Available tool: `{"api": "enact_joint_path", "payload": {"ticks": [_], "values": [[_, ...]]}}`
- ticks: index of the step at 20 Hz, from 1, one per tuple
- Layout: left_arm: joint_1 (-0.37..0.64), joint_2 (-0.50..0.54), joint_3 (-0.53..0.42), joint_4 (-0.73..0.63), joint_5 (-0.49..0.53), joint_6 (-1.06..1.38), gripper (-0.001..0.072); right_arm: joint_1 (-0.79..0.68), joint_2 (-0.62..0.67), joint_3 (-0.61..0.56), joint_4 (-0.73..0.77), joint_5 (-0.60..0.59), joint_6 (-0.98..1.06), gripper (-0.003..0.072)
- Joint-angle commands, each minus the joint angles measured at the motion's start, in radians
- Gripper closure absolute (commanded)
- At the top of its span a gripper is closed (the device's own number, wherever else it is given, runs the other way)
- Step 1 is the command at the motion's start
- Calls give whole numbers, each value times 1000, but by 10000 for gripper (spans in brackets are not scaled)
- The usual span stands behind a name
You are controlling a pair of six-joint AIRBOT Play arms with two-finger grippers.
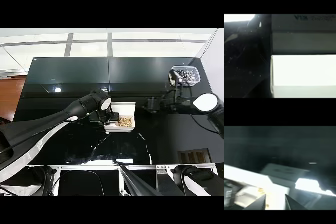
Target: Fold the box and place the chain.
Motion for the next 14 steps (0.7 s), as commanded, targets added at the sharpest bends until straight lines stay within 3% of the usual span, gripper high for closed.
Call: {"api": "enact_joint_path", "payload": {"ticks": [1, 3, 4, 6, 7, 10, 14], "values": [[0, 0, 5, 8, 18, 0, 679, -91, 3, 1, -101, 81, -1, 404], [-1, 0, 26, 5, 13, -27, 677, -90, 3, 0, -130, 116, -3, 403], [-3, 2, 43, 7, -1, -38, 632, -90, 3, 0, -136, 127, -3, 403], [-8, 10, 71, 16, -25, -40, 164, -90, 3, 0, -137, 122, -3, 403], [-11, 22, 77, 19, -34, -38, 102, -90, 3, 0, -137, 119, -3, 404], [-37, 109, 78, 64, -53, 39, 103, -90, 3, 0, -137, 118, -3, 404], [-69, 290, 9, 269, -193, 210, 102, -90, 3, 0, -138, 115, -3, 403]]}}
